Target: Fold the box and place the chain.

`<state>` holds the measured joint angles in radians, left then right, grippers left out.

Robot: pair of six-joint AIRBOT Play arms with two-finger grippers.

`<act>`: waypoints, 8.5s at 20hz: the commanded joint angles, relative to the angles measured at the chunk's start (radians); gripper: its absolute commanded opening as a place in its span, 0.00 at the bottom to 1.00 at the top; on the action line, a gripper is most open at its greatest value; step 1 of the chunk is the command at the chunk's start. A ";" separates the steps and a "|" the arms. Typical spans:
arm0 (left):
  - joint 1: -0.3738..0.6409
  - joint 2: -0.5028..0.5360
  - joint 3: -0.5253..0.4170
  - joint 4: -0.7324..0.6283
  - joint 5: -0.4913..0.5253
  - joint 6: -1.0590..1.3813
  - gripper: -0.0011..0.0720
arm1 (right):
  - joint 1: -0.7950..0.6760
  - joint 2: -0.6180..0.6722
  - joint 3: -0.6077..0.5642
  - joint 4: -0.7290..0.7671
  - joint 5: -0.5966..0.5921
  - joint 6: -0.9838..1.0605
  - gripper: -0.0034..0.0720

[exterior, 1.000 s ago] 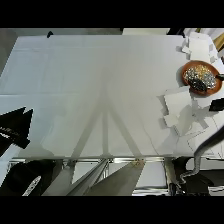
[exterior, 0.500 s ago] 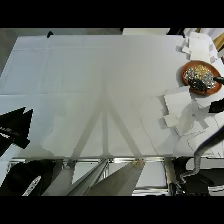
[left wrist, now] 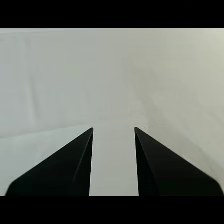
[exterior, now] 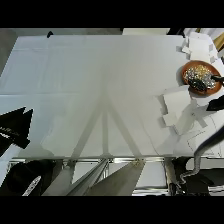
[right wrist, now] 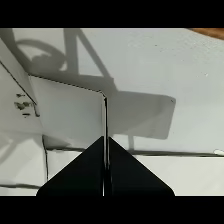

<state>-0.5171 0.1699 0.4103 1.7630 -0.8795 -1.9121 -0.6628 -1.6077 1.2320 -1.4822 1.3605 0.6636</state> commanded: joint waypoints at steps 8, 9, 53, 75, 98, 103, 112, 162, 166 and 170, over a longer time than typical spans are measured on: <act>0.000 0.001 0.000 0.000 0.000 0.000 0.39 | 0.232 0.249 -0.083 0.503 0.146 -0.030 0.06; 0.000 0.001 0.000 0.000 0.000 0.000 0.39 | 0.265 0.284 -0.125 0.549 0.132 -0.021 0.06; 0.111 -1.152 0.115 -1.107 0.187 0.968 0.72 | 0.826 0.775 -0.683 0.525 -0.381 0.324 0.07; 0.273 -1.616 0.343 -1.369 -0.172 1.625 0.80 | 0.826 0.775 -0.683 0.525 -0.381 0.331 0.07; 0.236 -1.681 0.393 -1.495 -0.208 1.884 0.03 | 0.825 0.777 -0.679 0.525 -0.348 0.333 0.49; 0.165 -1.635 0.577 -1.227 -0.280 1.769 0.03 | 0.825 0.798 -0.607 0.476 -0.242 0.356 0.50; -0.001 -1.670 0.589 -1.142 -0.182 1.940 0.02 | 0.825 0.932 -0.594 0.258 -0.109 0.417 0.50; -0.014 -1.821 0.583 -1.325 -0.037 2.177 0.03 | 0.825 0.931 -0.628 0.267 -0.233 0.436 0.49; -0.014 -1.821 0.583 -1.325 -0.037 2.178 0.03 | 0.825 0.931 -0.628 0.268 -0.232 0.436 0.49; -0.014 -1.821 0.583 -1.344 -0.094 2.239 0.02 | 0.825 0.931 -0.628 0.270 -0.231 0.436 0.49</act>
<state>-0.5308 -1.6501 0.9936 0.4358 -0.9337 0.2806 0.1619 -0.6773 0.6048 -1.2144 1.1282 1.0992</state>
